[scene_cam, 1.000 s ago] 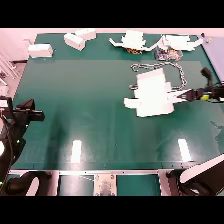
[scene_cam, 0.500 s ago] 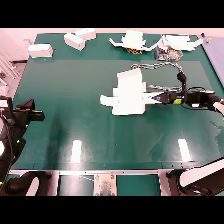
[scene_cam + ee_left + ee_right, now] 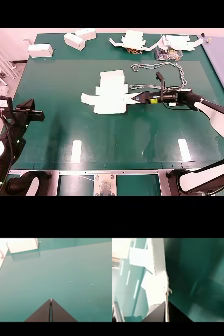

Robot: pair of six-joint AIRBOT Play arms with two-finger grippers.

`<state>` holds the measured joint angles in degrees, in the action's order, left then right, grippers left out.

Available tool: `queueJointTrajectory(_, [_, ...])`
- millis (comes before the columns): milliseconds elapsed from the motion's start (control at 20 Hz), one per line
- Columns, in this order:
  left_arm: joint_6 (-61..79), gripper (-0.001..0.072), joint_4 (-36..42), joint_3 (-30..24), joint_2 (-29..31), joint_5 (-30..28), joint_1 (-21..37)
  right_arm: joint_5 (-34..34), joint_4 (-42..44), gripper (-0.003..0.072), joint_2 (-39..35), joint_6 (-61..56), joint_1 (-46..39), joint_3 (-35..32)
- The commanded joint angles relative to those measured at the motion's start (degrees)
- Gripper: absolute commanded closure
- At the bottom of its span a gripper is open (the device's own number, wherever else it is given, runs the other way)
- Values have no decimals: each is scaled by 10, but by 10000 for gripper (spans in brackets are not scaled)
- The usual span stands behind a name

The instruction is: Fold the box and place the chain.

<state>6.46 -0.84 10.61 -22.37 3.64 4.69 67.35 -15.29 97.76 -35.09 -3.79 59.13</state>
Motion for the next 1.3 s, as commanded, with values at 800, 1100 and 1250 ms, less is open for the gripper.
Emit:
queueJointTrajectory(800, [-4,689,0,1,0,93,0,-67,-60,684,55,-39,48,87])
queueJointTrajectory(1100, [-5,78,0,1,0,119,0,-76,-60,684,55,-39,48,87])
queueJointTrajectory(1250, [-47,79,3,5,-2,154,0,-79,-64,684,55,-37,48,87])
